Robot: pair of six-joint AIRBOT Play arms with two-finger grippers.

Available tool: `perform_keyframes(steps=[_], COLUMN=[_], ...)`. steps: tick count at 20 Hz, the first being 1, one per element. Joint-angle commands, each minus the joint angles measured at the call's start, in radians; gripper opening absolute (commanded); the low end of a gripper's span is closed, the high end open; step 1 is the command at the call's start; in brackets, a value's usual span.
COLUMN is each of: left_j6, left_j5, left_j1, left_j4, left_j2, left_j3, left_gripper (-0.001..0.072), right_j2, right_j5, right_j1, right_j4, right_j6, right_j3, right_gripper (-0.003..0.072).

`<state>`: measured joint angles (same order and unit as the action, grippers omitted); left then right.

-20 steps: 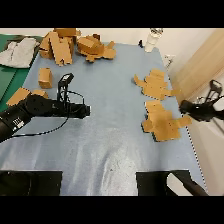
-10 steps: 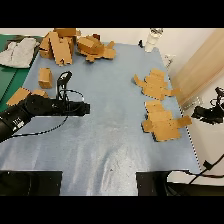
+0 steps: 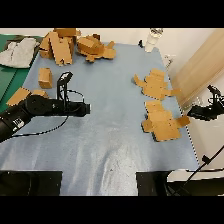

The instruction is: Fold the box.

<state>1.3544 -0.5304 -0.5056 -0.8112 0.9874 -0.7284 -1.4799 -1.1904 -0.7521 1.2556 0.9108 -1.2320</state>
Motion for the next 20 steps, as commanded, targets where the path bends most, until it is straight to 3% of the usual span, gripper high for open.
perform_keyframes(steps=[1,9,19,20], left_j6=[0.0,-0.001,-0.001,-0.001], left_j5=[0.045,0.03,-0.016,-0.023], left_j1=[0.001,0.0,0.0,0.0], left_j4=[0.0,0.0,0.0,0.0], left_j2=[0.0,0.001,0.001,0.001], left_j3=[0.0,0.001,0.001,0.001], left_gripper=[0.0012,0.0012,0.0012,0.0012], right_j2=[-0.001,-0.002,-0.004,-0.004], right_j5=[0.008,0.039,-0.064,-0.079], right_j1=[-0.001,0.0,0.002,0.007], right_j4=[-0.031,-0.09,-0.011,-0.023], right_j6=[-0.021,-0.005,-0.02,-0.02], right_j3=[-0.013,-0.013,0.041,0.052], right_gripper=[0.0517,0.0517,0.0515,0.0473])
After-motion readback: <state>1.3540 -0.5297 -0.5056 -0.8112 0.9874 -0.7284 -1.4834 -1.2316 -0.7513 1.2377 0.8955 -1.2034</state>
